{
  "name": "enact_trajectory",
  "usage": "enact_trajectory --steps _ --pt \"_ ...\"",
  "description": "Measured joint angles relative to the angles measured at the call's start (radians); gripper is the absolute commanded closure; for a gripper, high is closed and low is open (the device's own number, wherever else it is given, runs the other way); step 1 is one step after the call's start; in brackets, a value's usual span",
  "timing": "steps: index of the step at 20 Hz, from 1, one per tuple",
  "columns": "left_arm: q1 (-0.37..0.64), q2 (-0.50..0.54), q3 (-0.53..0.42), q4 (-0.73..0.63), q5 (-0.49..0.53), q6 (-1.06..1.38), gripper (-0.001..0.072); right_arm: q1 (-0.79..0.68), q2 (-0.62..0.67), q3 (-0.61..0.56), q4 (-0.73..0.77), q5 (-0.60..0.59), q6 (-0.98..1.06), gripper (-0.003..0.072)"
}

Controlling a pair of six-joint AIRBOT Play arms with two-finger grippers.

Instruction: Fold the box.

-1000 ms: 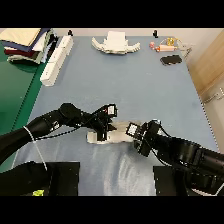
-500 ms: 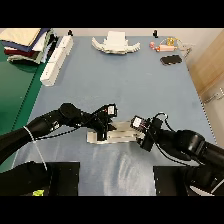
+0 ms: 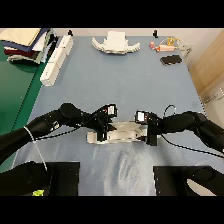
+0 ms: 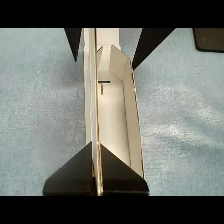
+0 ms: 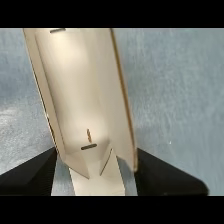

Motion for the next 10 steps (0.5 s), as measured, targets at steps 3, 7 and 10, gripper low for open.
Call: enact_trajectory --steps 3,7,10 --pt "0.0 0.0 0.0 0.0 0.0 0.0 0.0695 -0.017 -0.046 0.021 0.042 -0.032 -0.055 -0.0034" --pt "0.0 0.0 0.0 0.0 0.0 0.0 0.0695 -0.024 -0.094 0.018 0.063 -0.054 -0.084 -0.0034" --pt "0.0 0.0 0.0 0.0 -0.001 0.0 0.0695 -0.027 -0.11 -0.002 0.068 -0.055 -0.092 -0.0033"
